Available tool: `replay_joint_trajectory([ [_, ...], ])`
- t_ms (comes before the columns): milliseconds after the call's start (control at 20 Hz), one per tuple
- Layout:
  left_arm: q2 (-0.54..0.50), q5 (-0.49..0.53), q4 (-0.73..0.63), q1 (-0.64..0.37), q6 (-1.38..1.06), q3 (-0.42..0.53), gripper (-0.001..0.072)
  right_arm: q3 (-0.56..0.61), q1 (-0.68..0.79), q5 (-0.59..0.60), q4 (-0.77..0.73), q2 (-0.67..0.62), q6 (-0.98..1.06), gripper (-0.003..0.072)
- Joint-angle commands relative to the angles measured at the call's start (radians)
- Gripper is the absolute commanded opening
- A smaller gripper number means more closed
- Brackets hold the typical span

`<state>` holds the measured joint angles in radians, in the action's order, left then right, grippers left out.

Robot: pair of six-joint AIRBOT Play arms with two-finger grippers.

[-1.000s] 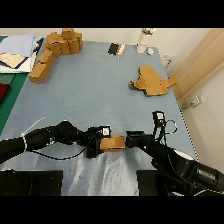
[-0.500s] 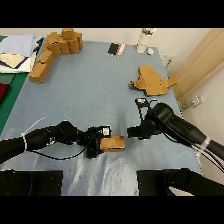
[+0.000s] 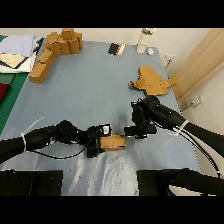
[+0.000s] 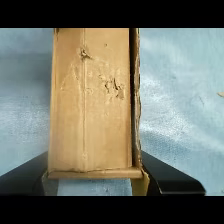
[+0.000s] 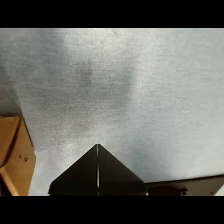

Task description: Fold the box.

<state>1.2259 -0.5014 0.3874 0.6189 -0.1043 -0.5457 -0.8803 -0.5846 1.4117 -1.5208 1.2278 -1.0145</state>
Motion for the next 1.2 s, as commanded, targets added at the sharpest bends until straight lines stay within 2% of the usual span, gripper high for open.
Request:
replay_joint_trajectory([
  [0, -0.031, 0.046, 0.037, -0.033, 0.163, -0.016, 0.0455, -0.004, 0.008, -0.009, -0.001, 0.009, 0.016, 0.0002],
  [100, -0.067, 0.077, 0.077, -0.111, 0.272, -0.023, 0.0456, -0.003, 0.032, -0.008, 0.006, 0.009, 0.031, 0.0003],
  [200, -0.095, 0.083, 0.139, -0.238, 0.373, -0.026, 0.0456, -0.003, 0.061, -0.009, 0.029, 0.009, 0.032, 0.0002],
  [450, -0.107, 0.084, 0.347, -0.680, 0.593, -0.029, 0.0455, -0.003, 0.121, -0.039, 0.067, 0.009, 0.045, 0.0003],
  [600, -0.080, 0.084, 0.357, -0.926, 0.593, -0.066, 0.0456, -0.003, 0.124, -0.096, 0.072, 0.009, 0.045, 0.0003],
  [700, -0.039, 0.079, 0.357, -1.044, 0.595, -0.118, 0.0455, -0.003, 0.124, -0.141, 0.072, 0.009, 0.045, 0.0003],
  [850, 0.049, 0.044, 0.358, -1.128, 0.596, -0.222, 0.0455, -0.004, 0.124, -0.192, 0.072, 0.009, 0.046, 0.0003],
  [1150, 0.223, 0.057, 0.402, -1.138, 0.595, -0.386, 0.0456, -0.004, 0.124, -0.205, 0.064, 0.009, 0.046, 0.0003],
])
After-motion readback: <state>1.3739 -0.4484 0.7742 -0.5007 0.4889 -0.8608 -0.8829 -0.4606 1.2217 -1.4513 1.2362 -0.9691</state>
